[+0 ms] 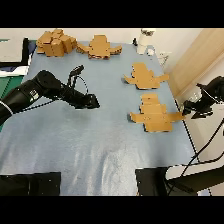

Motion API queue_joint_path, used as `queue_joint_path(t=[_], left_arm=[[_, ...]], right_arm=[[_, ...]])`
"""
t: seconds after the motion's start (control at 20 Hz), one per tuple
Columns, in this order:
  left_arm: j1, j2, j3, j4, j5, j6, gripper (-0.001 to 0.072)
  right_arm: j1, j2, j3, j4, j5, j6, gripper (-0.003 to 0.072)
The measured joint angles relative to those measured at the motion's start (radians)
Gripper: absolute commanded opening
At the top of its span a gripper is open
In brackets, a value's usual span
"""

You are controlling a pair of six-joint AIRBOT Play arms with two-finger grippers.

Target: Fold the box.

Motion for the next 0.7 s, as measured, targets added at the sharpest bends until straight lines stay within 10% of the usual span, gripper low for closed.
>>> queue_joint_path(t=[0.3, 0.35, 0.5, 0.7], left_arm=[[0.000, 0.000, 0.000, -0.048, -0.003, 0.001, 0.0517], [0.000, 0.000, 0.000, -0.056, -0.005, 0.001, 0.0518], [0.000, 0.000, 0.000, -0.073, -0.013, 0.001, 0.0518], [0.000, 0.000, 0.000, -0.084, -0.036, 0.001, 0.0517]], right_arm=[[-0.080, -0.100, 0.000, 0.245, -0.017, -0.216, 0.0484], [-0.083, -0.107, 0.000, 0.287, -0.025, -0.253, 0.0339], [-0.087, -0.119, 0.001, 0.393, -0.052, -0.335, 0.0289], [-0.087, -0.126, 0.001, 0.453, -0.087, -0.382, 0.0004]])
